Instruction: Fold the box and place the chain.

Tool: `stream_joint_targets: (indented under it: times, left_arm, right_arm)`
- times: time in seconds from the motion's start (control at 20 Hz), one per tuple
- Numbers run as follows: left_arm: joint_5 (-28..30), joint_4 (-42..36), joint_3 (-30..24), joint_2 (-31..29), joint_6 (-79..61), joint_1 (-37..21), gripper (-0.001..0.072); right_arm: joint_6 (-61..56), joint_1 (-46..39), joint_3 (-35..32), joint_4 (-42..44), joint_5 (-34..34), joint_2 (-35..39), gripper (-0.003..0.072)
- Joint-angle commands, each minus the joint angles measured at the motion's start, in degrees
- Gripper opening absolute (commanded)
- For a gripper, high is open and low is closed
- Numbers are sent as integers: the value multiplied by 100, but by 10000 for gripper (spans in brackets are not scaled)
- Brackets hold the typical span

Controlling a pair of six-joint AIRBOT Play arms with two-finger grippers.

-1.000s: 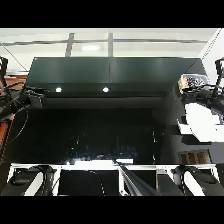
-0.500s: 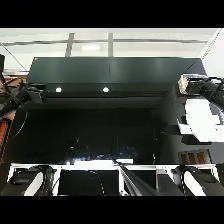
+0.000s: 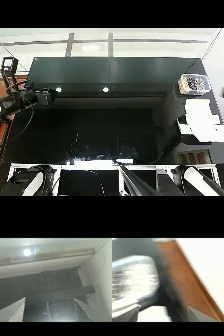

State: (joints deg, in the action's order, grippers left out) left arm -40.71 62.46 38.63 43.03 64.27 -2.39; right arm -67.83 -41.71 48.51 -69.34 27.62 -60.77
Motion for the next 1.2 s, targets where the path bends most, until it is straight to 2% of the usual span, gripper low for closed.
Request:
stream_joint_targets:
  times: [0.0, 0.1, 0.25, 0.3, 0.35, 0.45, 0.5, 0.55, 0.6, 0.75, 0.85, 0.9, 0.95, 1.0, 1.15]
  left_arm:
    - [-201, -17, -2, 107, 7, 9, 711]
    - [-212, -33, -2, 140, 9, 31, 711]
    - [-258, -42, -2, 153, 9, 63, 711]
    - [-271, -42, -2, 153, 11, 74, 710]
    - [-284, -39, -2, 153, 13, 72, 711]
    - [-315, -42, -2, 153, 57, 72, 711]
    - [-328, -42, -2, 153, 61, 72, 710]
    - [-339, -39, -2, 155, 59, 72, 711]
    - [-334, -39, -2, 155, 59, 72, 710]
    - [-341, -39, -2, 162, 59, 72, 711]
    - [-345, -39, -2, 177, 59, 72, 711]
    - [-352, -39, -2, 181, 59, 72, 711]
    - [-350, -39, -2, 181, 59, 72, 711]
    - [-350, -39, -2, 181, 57, 72, 711]
    - [-341, -37, -2, 181, 55, 72, 711]
  right_arm:
    - [-713, -1626, 1008, -754, 1281, -890, 699]
    - [-516, -2114, 1670, -734, 2232, -1517, 698]
    - [1117, -2277, 2645, -13, 4221, -2570, 697]
    - [1316, -2238, 2881, 144, 4798, -2889, 696]
    - [1161, -2149, 3027, 20, 5016, -3119, 696]
    - [1110, -1899, 3040, -651, 4996, -3324, 695]
    - [1176, -1810, 3040, -870, 4979, -3370, 647]
    - [1283, -1762, 3040, -879, 4948, -3390, 552]
    - [1349, -1742, 3040, -855, 4907, -3390, 529]
    - [1451, -1733, 3040, -852, 4972, -3434, 523]
    - [1484, -1733, 3038, -824, 5007, -3488, 375]
    - [1576, -1733, 3038, -787, 4990, -3495, 191]
    - [1731, -1733, 3038, -638, 5005, -3493, 44]
    - [1886, -1733, 3038, -393, 5132, -3493, 18]
    - [2017, -1731, 3016, 455, 5622, -3453, 18]
